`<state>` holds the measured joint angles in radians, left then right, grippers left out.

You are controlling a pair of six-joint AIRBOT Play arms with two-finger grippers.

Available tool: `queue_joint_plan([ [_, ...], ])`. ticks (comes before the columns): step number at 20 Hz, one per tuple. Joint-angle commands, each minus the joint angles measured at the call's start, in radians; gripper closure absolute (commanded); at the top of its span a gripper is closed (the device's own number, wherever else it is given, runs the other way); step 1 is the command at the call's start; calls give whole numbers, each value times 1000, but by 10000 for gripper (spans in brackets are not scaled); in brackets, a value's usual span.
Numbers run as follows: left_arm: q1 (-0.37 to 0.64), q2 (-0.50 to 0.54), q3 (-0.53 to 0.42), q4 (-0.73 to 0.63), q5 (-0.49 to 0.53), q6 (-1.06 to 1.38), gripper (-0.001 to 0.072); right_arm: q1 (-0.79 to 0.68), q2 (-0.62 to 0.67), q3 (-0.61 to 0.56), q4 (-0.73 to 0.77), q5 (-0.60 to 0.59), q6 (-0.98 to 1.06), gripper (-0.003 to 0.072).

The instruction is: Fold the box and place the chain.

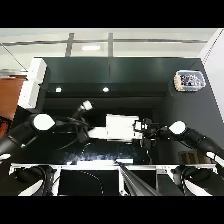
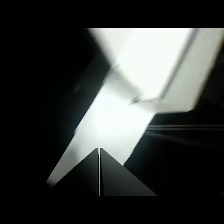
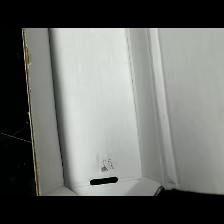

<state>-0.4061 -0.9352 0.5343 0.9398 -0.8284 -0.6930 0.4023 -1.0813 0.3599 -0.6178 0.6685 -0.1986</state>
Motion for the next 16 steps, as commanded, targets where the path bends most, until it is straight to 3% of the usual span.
queue_joint_plan([
  [1,226,44,-6,168,-188,-439,685,0,0,-1,0,0,0,150],
  [3,336,36,-24,156,-218,-483,686,0,0,-1,0,0,0,150],
  [5,418,19,-41,113,-233,-701,685,0,0,-1,0,0,0,150],
  [7,468,-48,-41,53,-294,-727,685,0,0,-1,0,0,0,150],
  [16,457,-414,-40,-385,-274,-394,686,0,0,-1,0,0,0,150],
])
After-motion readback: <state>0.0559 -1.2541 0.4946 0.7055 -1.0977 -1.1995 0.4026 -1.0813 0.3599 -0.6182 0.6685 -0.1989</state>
